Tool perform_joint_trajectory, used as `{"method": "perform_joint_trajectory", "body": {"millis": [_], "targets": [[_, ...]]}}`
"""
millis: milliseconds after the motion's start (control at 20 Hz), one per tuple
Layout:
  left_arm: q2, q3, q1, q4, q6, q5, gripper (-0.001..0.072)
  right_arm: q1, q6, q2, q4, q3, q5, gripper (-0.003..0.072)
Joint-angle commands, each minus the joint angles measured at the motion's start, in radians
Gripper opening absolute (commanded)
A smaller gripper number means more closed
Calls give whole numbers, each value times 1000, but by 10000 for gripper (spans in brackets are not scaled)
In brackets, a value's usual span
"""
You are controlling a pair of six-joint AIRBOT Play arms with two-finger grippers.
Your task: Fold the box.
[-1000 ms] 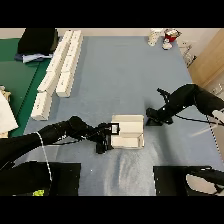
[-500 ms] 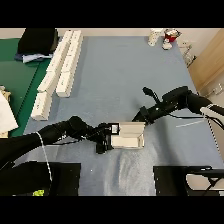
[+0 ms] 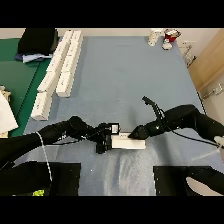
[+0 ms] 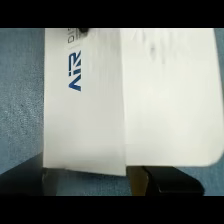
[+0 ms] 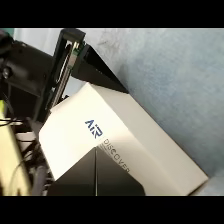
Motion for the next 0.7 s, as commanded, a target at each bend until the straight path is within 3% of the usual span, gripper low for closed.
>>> {"method": "perform_joint_trajectory", "body": {"millis": [0, 300, 650], "targets": [[0, 0, 0, 0, 0, 0, 465, 87, -62, 179, -6, -111, 229, -2], [0, 0, 0, 0, 0, 0, 465, 229, -72, 307, -34, -222, 454, -2], [0, 0, 0, 0, 0, 0, 465, 345, -77, 307, -49, -233, 513, -1]]}}
